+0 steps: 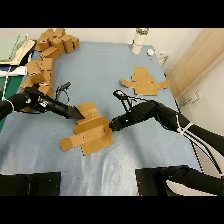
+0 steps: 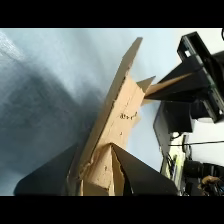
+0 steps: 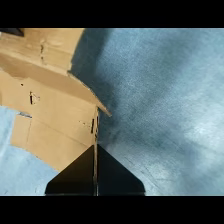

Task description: Fold the box.

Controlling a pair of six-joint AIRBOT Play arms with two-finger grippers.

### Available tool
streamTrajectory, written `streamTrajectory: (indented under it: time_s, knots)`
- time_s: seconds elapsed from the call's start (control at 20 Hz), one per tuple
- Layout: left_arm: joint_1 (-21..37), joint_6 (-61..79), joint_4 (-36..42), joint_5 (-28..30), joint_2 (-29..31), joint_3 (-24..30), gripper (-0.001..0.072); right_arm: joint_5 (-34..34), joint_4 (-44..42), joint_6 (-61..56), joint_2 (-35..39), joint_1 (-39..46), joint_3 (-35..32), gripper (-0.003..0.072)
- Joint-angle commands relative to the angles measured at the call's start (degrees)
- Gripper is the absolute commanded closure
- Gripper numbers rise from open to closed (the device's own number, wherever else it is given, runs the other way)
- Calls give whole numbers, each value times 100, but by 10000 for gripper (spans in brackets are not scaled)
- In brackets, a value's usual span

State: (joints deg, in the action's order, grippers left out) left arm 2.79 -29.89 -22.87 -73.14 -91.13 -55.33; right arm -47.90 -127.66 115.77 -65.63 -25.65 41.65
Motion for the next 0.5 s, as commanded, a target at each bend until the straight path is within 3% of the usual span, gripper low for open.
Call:
streamTrajectory:
  time_s: [0.0,0.45]
  knots:
    - [50,96,17,-374,-20,-9,411,28,131,-87,-4,-7,4,683]
    - [195,190,251,-831,-48,-9,411,52,280,-236,-9,-7,4,683]
